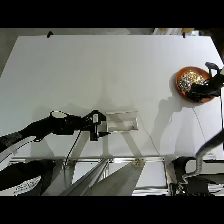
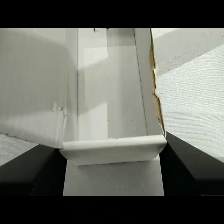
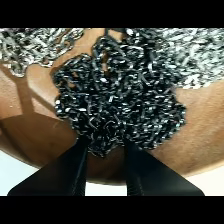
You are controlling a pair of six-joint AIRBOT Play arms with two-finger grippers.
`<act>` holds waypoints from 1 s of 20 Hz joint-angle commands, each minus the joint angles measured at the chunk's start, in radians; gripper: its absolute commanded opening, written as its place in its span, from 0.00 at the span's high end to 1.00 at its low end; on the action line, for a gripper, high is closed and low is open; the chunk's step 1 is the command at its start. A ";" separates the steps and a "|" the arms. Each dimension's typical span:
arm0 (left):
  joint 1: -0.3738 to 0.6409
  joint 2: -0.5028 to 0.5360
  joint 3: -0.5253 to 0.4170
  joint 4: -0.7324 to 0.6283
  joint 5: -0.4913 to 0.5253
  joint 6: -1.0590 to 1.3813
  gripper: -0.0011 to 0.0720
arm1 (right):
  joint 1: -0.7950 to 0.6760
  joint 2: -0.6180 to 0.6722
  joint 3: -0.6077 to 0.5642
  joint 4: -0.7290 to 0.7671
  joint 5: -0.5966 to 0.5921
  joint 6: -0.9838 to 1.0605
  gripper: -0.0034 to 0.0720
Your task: Fold the box and place the chain.
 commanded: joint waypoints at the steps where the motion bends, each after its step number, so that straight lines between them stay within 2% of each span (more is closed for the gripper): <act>1: 0.000 0.001 0.000 0.000 0.000 0.000 0.71 | -0.001 -0.006 0.001 0.036 0.018 -0.002 0.67; 2: 0.000 0.001 0.000 0.000 0.000 0.000 0.71 | -0.001 -0.006 0.001 0.036 0.020 -0.002 0.76; 3: 0.000 0.001 0.000 0.000 0.000 0.000 0.71 | -0.001 -0.005 0.001 0.035 0.020 -0.002 0.90; 4: 0.000 0.001 0.000 0.000 0.000 0.000 0.71 | -0.001 -0.005 0.001 0.036 0.021 -0.002 0.93; 9: 0.000 0.001 0.000 0.000 0.000 0.000 0.71 | -0.001 0.103 0.001 0.036 0.068 -0.002 0.93; 15: 0.000 0.001 0.000 0.000 0.000 0.000 0.71 | 0.005 0.437 0.001 0.173 0.179 -0.005 0.93; 20: 0.000 0.001 0.000 0.000 0.000 0.000 0.71 | 0.131 0.704 0.001 0.241 0.287 -0.008 0.93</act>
